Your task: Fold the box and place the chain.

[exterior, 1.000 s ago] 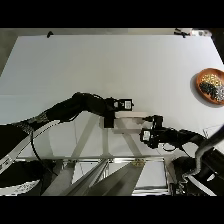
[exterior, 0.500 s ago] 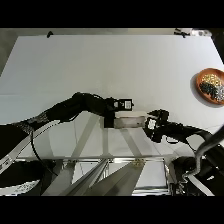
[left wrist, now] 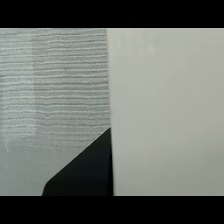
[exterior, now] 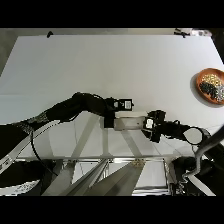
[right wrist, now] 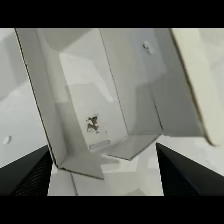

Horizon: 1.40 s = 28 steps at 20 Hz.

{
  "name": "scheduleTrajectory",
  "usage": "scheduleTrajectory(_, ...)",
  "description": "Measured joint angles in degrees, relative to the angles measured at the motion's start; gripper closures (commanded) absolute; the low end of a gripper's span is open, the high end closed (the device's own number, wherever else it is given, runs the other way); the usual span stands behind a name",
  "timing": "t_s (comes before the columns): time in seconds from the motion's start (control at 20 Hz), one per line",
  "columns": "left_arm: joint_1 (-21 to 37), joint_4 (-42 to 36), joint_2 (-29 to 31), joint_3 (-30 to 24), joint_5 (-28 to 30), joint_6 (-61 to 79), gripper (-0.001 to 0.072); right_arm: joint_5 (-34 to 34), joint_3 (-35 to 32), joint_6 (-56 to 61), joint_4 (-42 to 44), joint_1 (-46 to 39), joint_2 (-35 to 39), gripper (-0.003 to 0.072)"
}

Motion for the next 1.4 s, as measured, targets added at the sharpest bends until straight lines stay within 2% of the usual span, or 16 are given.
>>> scheduleTrajectory(0.4,0.0,0.0,0.0,0.0,0.0,0.0,0.0697,5.0,1.0,-15.5,10.8,-5.2,-3.7,-0.0005)
scheduleTrajectory(0.65,0.0,0.0,0.0,0.0,0.0,0.0,0.0697,8.5,3.8,-18.9,13.4,-7.6,-8.3,-0.0004)
scheduleTrajectory(1.05,0.0,0.0,0.0,0.0,0.1,0.0,0.0697,15.7,6.4,-23.1,11.8,-11.6,-13.4,0.0005)
scheduleTrajectory(1.4,0.0,0.0,0.0,0.0,0.0,0.0,0.0697,18.6,6.6,-18.9,7.0,-14.6,-13.6,0.0019)
